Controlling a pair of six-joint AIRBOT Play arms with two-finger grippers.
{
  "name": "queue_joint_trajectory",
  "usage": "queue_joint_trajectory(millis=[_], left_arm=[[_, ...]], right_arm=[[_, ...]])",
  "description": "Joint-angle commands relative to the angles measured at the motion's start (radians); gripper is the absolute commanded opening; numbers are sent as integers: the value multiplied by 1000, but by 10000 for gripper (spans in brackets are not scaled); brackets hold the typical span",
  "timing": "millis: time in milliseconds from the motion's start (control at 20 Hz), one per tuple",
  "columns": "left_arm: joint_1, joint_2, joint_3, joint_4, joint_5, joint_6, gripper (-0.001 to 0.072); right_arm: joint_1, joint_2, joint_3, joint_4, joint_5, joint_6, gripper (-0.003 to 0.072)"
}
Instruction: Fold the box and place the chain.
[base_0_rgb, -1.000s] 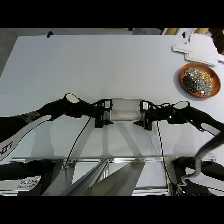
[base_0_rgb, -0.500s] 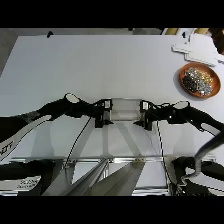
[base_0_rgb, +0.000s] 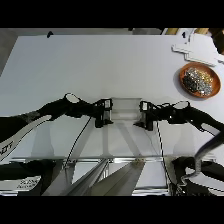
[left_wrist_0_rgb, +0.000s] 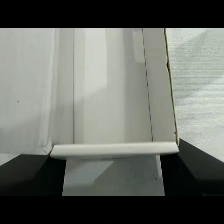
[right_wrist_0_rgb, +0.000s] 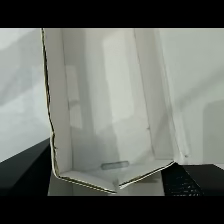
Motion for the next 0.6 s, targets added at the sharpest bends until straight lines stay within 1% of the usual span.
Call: queue_joint_trajectory(millis=[0,200,300,400,500,550], left_arm=[[0,0,0,2,-6,0,9],[0,0,0,2,-6,0,9],[0,0,0,2,-7,0,9],[0,0,0,2,-7,0,9],[0,0,0,2,-10,0,9],[0,0,0,2,-10,0,9]], right_arm=[[0,54,0,-72,-26,124,704],[-47,212,0,-316,-8,380,693],[-94,300,0,-398,35,500,690],[-140,385,0,-393,97,625,687],[-148,451,0,-355,155,680,684],[-148,473,0,-325,192,691,648]])
